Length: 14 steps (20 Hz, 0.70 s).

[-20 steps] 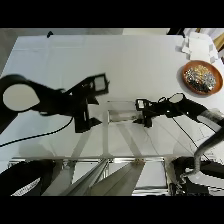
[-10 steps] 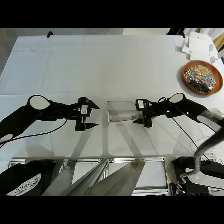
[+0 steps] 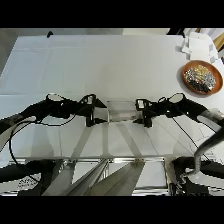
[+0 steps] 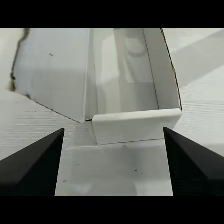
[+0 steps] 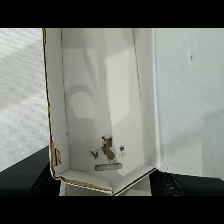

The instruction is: Fold the box and place the chain.

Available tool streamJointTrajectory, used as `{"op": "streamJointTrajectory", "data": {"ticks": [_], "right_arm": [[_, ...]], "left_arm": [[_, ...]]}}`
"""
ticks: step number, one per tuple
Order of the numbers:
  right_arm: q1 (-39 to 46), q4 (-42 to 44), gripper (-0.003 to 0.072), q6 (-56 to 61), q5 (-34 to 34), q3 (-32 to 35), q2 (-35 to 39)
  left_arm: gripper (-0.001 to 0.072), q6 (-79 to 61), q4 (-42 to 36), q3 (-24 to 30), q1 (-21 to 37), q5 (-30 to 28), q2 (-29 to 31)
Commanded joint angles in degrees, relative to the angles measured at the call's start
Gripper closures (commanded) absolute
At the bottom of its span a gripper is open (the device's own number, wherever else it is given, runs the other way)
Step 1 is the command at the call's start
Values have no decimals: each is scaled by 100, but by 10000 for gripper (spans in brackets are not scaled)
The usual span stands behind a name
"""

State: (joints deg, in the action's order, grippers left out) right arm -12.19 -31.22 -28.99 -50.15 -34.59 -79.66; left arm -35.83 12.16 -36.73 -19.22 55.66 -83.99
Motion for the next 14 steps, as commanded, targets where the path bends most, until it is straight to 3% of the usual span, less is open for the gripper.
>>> {"op": "streamJointTrajectory", "data": {"ticks": [1, 4, 14], "right_arm": [[-2, 0, 233, 0, -2, -4, 2], [-2, 0, 233, 0, -2, -4, 2], [-2, 0, 233, 0, -2, -4, 2]], "left_arm": [[10, 138, 214, -42, 0, 72, -164], [10, 164, 509, -42, 0, 46, -164], [10, 660, 450, -39, -321, -533, -155]]}}
